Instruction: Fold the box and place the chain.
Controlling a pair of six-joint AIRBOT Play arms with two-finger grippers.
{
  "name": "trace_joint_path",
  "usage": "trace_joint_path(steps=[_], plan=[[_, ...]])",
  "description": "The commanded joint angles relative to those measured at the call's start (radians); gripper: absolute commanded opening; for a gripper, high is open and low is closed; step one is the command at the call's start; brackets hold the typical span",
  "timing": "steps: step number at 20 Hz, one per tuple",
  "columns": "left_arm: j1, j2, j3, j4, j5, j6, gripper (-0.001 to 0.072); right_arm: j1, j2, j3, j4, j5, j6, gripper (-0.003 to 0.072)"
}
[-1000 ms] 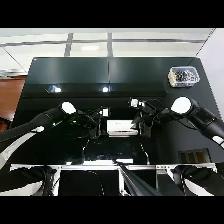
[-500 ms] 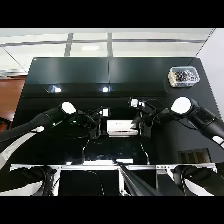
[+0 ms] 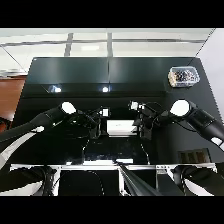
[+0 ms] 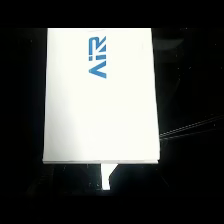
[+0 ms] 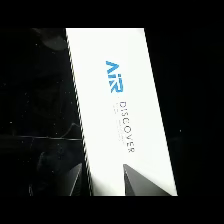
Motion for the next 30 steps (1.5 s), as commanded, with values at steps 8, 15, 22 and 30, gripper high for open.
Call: trace_joint_path(steps=[8,15,22,30], plan=[[0.0,0.0,0.0,0.0,0.0,0.0,0.045,-0.118,0.096,0.022,0.008,0.222,0.686,0.0019],[0.0,0.0,0.0,0.0,0.0,-0.001,0.045,-0.094,0.049,-0.099,0.474,-0.017,0.754,0.0014],[0.0,0.0,0.0,0.0,0.001,-0.002,0.045,0.001,-0.07,-0.1,0.447,-0.111,0.756,0.0014],[0.0,0.0,0.0,0.0,0.001,-0.002,0.045,0.001,-0.071,-0.103,0.285,-0.169,0.92,0.0014]])
